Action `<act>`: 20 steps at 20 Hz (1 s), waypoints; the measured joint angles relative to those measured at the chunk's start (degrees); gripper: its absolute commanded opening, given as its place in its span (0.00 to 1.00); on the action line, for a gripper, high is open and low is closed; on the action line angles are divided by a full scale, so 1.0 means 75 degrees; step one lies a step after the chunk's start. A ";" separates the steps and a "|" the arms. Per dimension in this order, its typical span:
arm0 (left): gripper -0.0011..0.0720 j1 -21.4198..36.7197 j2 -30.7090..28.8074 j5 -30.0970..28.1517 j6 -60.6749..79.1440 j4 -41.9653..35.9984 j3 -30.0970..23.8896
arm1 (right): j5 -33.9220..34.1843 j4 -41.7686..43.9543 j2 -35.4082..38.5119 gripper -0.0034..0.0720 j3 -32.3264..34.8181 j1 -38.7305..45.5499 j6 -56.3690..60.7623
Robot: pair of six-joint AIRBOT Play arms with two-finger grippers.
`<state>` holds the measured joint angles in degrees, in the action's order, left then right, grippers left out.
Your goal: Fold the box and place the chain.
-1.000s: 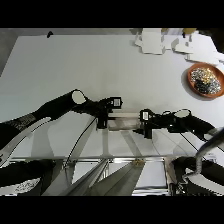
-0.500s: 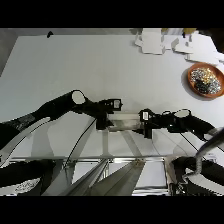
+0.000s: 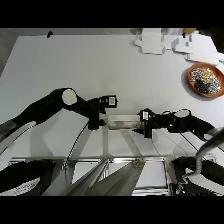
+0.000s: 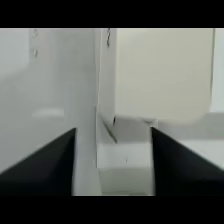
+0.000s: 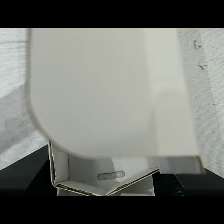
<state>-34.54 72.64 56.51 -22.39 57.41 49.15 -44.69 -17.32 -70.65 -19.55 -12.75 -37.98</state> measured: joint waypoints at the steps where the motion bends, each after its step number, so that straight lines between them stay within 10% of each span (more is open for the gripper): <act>1: 0.02 -0.0003 -0.0245 0.0157 -0.0283 0.0210 0.0000 | 0.0000 0.0000 0.0000 0.63 0.0000 0.0000 -0.0003; 9: 0.02 -0.1419 -0.1125 0.0828 -0.1221 0.0341 0.0000 | -0.0020 -0.0003 0.0000 0.63 0.0000 0.0000 -0.0003; 20: 0.02 -0.2279 0.0481 -0.4846 -0.2489 -0.0087 0.0000 | -0.0020 -0.0003 0.0000 0.63 0.0000 0.0000 -0.0003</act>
<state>-51.64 76.25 20.16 -41.06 56.75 49.15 -44.84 -17.34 -70.65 -19.55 -12.75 -38.00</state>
